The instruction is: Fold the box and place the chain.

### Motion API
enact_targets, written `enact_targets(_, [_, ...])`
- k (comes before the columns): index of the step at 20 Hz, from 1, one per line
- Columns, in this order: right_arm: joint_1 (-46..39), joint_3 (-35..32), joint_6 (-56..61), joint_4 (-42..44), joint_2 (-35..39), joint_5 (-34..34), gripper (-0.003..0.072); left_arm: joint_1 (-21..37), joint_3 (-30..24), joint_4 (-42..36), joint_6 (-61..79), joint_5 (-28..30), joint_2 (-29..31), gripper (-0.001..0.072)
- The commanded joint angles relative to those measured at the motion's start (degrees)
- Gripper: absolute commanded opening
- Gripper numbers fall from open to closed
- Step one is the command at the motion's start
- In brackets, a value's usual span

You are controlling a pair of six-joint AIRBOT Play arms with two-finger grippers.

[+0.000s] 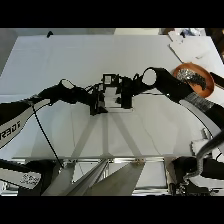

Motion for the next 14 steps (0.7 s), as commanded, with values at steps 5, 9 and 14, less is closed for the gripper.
enact_targets(5, [2.21, -0.52, 2.23, -3.80, 0.00, -1.81, 0.0405, 0.00, 0.00, 0.04, 0.09, 0.02, -0.02, 0.0254])
enact_targets(9, [3.82, -3.45, 2.23, -3.78, -0.17, -2.01, 0.0399, 0.00, 0.00, 0.04, 0.09, 0.02, -0.02, 0.0254])
enact_targets(14, [3.85, -5.40, 3.52, -3.76, 0.24, -2.14, 0.0431, 0.02, 0.00, 0.02, 0.11, 0.02, -0.02, 0.0254])
